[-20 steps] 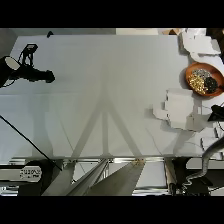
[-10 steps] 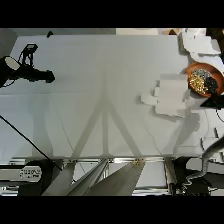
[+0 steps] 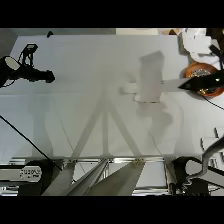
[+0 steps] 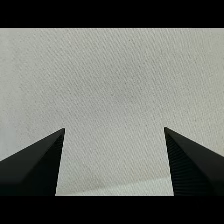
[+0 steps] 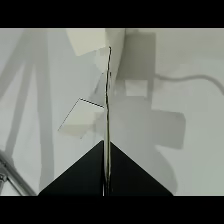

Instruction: Fold the box and place the chain.

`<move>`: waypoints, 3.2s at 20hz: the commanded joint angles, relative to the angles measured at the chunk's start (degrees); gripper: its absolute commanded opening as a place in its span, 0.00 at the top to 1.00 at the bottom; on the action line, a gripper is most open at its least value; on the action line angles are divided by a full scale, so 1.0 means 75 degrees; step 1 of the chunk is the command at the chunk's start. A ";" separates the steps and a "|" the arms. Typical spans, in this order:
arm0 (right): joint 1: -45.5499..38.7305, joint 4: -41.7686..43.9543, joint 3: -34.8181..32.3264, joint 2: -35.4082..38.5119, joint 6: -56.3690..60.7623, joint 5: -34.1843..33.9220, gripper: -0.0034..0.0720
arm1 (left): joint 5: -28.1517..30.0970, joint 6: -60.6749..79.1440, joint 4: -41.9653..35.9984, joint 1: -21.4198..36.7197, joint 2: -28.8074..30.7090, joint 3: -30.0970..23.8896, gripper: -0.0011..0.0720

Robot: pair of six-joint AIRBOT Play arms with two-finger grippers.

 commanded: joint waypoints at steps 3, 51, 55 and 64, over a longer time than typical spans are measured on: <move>0.2226 0.1099 -0.0026 0.0624 -0.0664 -0.1343 0.95 | 0.0000 0.0003 0.0003 0.0000 -0.0003 0.0003 0.03; 0.2821 0.1926 -0.3926 -0.0338 -0.4491 -0.3057 0.94 | 0.0000 0.0003 0.0003 0.0000 -0.0003 0.0003 0.03; 0.2821 0.1964 -0.3926 -0.0338 -0.4100 -0.3605 0.94 | 0.0000 0.0003 0.0003 0.0000 -0.0003 0.0003 0.03; 0.2824 0.2614 -0.3926 -0.0338 -0.4106 -0.4980 0.51 | 0.0000 0.0003 0.0003 0.0000 -0.0003 0.0003 0.03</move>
